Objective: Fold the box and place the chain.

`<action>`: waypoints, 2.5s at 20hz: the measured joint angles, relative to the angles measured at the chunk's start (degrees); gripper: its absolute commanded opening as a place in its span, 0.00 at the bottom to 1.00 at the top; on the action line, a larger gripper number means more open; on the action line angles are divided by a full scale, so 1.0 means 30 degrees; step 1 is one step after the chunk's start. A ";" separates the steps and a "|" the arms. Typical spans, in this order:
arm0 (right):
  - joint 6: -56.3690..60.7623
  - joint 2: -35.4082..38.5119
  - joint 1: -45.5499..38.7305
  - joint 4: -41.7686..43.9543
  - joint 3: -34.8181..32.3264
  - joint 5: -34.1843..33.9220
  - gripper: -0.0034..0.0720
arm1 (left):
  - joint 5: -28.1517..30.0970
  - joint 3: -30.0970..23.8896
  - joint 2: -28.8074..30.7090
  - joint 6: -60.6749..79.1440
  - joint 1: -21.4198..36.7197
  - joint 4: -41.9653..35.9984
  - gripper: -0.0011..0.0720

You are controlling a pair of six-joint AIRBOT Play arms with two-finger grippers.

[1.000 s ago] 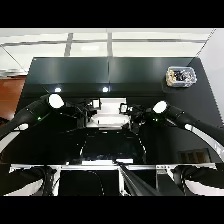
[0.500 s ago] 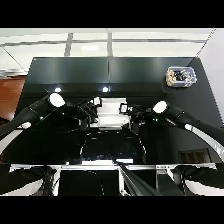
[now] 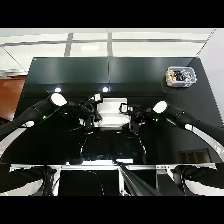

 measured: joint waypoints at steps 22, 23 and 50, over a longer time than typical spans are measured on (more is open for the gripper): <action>-0.0015 0.0000 0.0000 0.0000 0.0000 -0.0022 0.49 | -0.6543 -0.1282 0.2193 -1.8994 0.9952 0.2630 0.05; -0.0015 0.0000 0.0000 0.0000 0.0000 -0.0022 0.49 | -0.6652 -0.1763 0.1603 -1.8680 1.0520 0.1195 0.05; -0.0007 0.0000 0.0000 0.0000 -0.0007 -0.0007 0.49 | -0.7854 0.0991 -0.2943 -1.6801 0.5406 -0.3497 0.66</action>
